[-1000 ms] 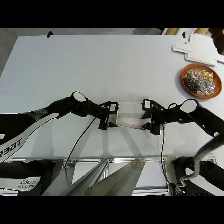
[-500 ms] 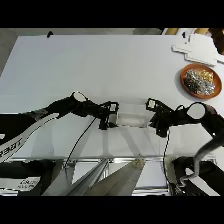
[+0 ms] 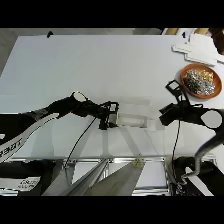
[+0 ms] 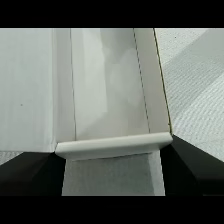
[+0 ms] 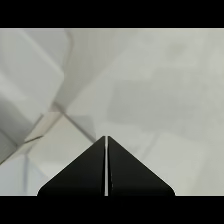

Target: Fold the box and place the chain.

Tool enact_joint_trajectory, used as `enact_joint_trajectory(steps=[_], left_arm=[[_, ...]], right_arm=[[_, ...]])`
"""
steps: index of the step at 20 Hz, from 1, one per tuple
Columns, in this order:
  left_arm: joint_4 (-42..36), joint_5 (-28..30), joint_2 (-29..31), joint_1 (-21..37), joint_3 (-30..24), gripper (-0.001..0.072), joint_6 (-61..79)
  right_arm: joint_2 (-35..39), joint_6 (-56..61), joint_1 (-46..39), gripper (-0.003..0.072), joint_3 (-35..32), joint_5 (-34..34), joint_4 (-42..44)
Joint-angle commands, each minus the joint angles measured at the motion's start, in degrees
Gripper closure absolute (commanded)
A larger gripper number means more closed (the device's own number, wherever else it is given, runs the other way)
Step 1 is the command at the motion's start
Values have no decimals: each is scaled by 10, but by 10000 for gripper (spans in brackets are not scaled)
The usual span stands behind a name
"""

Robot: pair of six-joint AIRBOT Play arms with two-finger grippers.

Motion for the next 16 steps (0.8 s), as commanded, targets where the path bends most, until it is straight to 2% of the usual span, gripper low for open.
enact_joint_trajectory(steps=[1,4,6,11,16], left_arm=[[0,0,0,0,0,503,0],[0,0,0,0,0,503,0],[0,0,0,0,0,503,0],[0,0,0,0,0,503,0],[0,0,0,0,0,503,0]], right_arm=[[3,118,-89,670,0,-7,-23],[-5,69,-170,671,-1,66,50],[-23,29,-178,670,-7,91,88],[-99,27,-178,670,-51,99,146],[-108,38,-178,670,-71,70,171]])
